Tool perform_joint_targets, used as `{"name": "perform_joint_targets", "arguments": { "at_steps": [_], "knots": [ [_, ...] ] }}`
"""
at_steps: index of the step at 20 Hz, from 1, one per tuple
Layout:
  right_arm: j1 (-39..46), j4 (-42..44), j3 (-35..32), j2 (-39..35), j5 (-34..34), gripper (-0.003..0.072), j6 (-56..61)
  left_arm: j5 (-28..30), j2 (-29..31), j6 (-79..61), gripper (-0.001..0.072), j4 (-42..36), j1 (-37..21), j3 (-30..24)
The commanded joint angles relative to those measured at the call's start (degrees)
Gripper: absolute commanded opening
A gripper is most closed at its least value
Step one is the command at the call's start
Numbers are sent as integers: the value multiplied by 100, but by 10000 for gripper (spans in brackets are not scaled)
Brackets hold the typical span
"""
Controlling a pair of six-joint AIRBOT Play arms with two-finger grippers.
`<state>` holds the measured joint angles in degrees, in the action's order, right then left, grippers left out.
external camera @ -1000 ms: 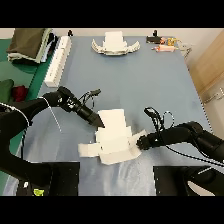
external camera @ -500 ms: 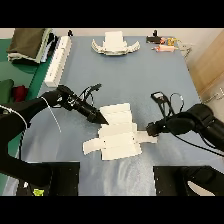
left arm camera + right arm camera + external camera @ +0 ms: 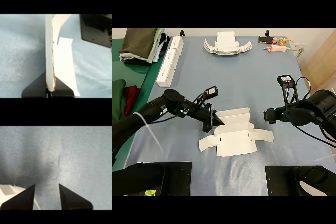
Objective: Fold the box.
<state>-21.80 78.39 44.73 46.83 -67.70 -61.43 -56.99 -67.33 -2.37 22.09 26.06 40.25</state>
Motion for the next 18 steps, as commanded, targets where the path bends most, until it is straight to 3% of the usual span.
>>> {"name": "perform_joint_targets", "arguments": {
  "at_steps": [1, 6, 9, 15, 18],
  "knots": [
    [2, -76, 31, 0, -26, 460, 164, 1023, 667, -157, 10, 22, 520, -555],
    [2, -57, 31, 2, -28, 460, 164, 1602, 743, -151, 11, 22, 1226, -876],
    [2, 9, 31, 0, -28, 460, 164, 2011, 739, -144, 12, 22, 1360, -1038],
    [2, 120, 31, 2, -26, 458, 164, 2022, 743, -111, 14, 22, 1349, -1102],
    [2, 162, 31, 0, -28, 458, 164, 1659, 743, -96, 14, 22, 1200, -1008]
  ]
}}
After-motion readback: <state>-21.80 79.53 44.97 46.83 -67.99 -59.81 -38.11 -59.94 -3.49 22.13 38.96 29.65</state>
